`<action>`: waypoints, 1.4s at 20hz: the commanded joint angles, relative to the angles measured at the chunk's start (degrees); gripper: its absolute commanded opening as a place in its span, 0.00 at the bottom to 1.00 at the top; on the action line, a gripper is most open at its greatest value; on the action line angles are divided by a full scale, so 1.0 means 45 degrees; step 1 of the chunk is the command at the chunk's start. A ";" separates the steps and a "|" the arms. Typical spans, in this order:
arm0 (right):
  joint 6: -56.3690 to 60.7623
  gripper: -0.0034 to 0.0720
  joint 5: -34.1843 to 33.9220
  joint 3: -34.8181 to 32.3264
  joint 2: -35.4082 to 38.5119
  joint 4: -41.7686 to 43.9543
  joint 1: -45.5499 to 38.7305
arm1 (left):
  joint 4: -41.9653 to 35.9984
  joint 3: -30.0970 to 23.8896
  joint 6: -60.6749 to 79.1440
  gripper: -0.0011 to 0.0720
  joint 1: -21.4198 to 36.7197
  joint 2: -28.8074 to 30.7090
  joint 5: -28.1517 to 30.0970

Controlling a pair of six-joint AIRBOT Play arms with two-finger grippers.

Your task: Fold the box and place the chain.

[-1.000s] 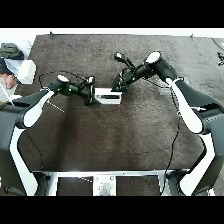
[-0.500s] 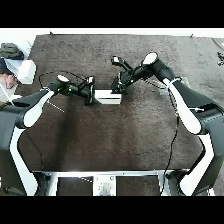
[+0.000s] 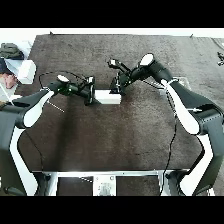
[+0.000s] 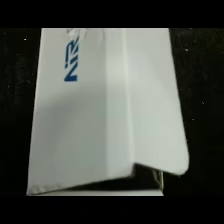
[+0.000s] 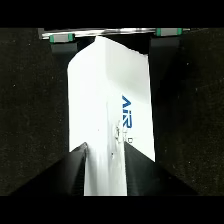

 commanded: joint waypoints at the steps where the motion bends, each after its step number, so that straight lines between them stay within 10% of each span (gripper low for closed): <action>1: -0.0019 0.40 -0.0228 0.0005 0.0015 -0.0063 0.0005 | 0.0010 -0.0005 0.0015 0.58 0.0000 0.0000 -0.0005; 10: 0.0092 0.40 -0.0277 0.0005 0.0345 -0.0894 0.0010 | 0.0005 -0.0005 0.0015 0.58 0.0000 -0.0005 -0.0005; 12: 0.0321 0.18 -0.0170 0.0005 0.0345 -0.1438 0.0010 | 0.0005 -0.0005 0.0015 0.58 0.0000 0.0000 -0.0005; 28: 0.0423 0.18 0.0743 -0.0053 0.0340 -0.1583 0.0471 | 0.0005 -0.0005 0.0015 0.58 0.0000 0.0000 -0.0005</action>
